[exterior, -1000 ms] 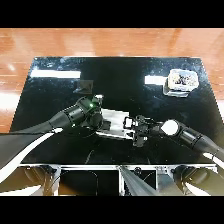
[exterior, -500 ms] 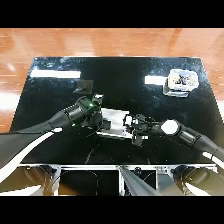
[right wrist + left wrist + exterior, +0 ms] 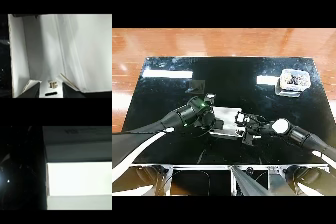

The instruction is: Fold the box and place the chain.

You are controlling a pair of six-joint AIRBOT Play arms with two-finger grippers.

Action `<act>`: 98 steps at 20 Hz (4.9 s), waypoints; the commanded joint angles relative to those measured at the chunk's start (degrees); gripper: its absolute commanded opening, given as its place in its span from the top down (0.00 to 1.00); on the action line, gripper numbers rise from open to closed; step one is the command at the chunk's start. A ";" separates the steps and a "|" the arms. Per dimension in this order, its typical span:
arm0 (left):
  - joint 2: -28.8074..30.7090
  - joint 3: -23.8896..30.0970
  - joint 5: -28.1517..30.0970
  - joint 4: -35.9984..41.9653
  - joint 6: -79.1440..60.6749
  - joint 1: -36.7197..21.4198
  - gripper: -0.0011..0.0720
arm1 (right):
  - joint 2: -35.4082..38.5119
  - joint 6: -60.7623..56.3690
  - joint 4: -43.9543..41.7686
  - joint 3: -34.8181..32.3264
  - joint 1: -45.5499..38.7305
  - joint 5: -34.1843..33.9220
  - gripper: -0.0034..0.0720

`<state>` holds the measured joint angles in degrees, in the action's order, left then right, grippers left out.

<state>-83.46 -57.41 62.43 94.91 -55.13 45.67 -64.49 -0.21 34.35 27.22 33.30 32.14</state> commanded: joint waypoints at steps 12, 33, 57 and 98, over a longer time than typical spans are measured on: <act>-0.02 0.00 0.33 0.13 -0.07 0.04 0.96 | 0.26 -8.48 1.97 0.02 -4.17 4.44 0.94; -0.02 0.00 0.52 0.13 -0.04 0.02 0.96 | 5.75 -66.47 17.46 -0.74 -43.60 34.67 0.92; -0.02 0.00 0.55 0.33 0.11 0.04 0.96 | 2.32 -66.40 4.31 2.67 -18.14 28.13 0.24; -0.02 0.00 0.07 -0.13 0.11 0.02 0.96 | -13.88 -131.58 55.47 26.27 13.75 24.28 0.63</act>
<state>-83.46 -57.41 62.41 94.83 -54.94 45.67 -77.65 -131.63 88.95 53.45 46.98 56.14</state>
